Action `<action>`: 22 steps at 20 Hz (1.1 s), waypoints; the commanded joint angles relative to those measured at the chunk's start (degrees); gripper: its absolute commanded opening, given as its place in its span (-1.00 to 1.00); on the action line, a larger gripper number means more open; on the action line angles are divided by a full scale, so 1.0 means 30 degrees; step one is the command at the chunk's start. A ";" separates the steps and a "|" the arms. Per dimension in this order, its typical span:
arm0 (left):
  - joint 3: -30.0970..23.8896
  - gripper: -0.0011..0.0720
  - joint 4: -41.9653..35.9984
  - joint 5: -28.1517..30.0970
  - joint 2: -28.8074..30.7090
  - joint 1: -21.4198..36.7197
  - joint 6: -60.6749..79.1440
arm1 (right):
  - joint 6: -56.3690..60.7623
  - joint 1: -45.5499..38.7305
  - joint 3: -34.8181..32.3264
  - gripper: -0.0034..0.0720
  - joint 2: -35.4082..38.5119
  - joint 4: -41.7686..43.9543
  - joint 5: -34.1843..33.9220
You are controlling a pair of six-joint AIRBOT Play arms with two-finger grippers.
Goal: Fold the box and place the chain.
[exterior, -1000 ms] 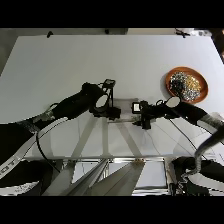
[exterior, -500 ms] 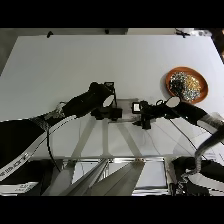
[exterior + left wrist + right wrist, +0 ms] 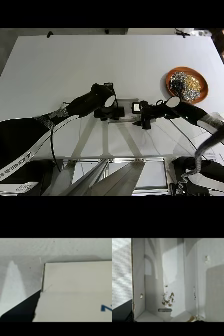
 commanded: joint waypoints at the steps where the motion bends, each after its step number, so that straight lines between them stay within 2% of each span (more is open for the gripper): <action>1: 0.0015 -0.07 -0.0219 -0.0066 -0.0313 -0.0007 -0.0576 | 0.0007 0.0007 -0.0007 -0.02 0.0015 0.0007 0.0007; 6: 0.0015 -0.19 -0.0211 -0.0605 -0.0714 0.0000 -0.0568 | 0.0007 0.0007 -0.0007 -0.02 0.0015 0.0007 0.0007; 7: 0.0015 -0.42 -0.0204 -0.0736 -0.0750 0.0007 -0.0554 | 0.0007 0.0007 -0.0007 -0.02 0.0015 0.0007 0.0007; 9: 0.0015 -0.58 -0.0211 -0.0794 -0.0787 0.0007 -0.0568 | 0.0007 0.0007 -0.0007 -0.02 0.0015 0.0007 0.0007; 10: 0.0015 -0.90 -0.0204 -0.0845 -0.0794 0.0007 -0.0561 | 0.0007 0.0007 -0.0007 -0.02 0.0007 0.0007 0.0007; 11: 0.0015 -0.96 -0.0204 -0.0933 -0.0794 0.0007 -0.0554 | 0.0007 0.0007 -0.0007 -0.02 0.0007 0.0007 0.0007; 15: 0.0015 -0.96 -0.0168 -0.1195 -0.0867 0.0015 -0.0539 | 0.0007 0.0007 -0.0007 -0.02 0.0015 0.0007 0.0007; 18: 0.0015 -0.87 -0.0131 -0.1064 -0.0867 0.0007 -0.0525 | 0.0007 0.0007 -0.0007 -0.02 0.0015 0.0007 0.0007; 19: 0.0015 -0.53 -0.0146 -0.1049 -0.0867 0.0007 -0.0415 | 0.0007 0.0007 -0.0007 -0.02 0.0015 0.0007 0.0007; 20: 0.0015 -0.05 -0.0146 -0.1078 -0.0860 0.0007 -0.0408 | 0.0007 0.0007 -0.0007 -0.02 0.0007 0.0007 0.0007; 21: 0.0015 0.12 -0.0153 -0.1093 -0.0860 0.0022 -0.0408 | 0.0007 0.0007 -0.0007 -0.02 0.0007 0.0007 0.0007; 22: 0.0015 0.12 -0.0146 -0.1144 -0.0838 0.0036 -0.0401 | 0.0007 0.0007 -0.0007 -0.02 0.0015 0.0007 0.0007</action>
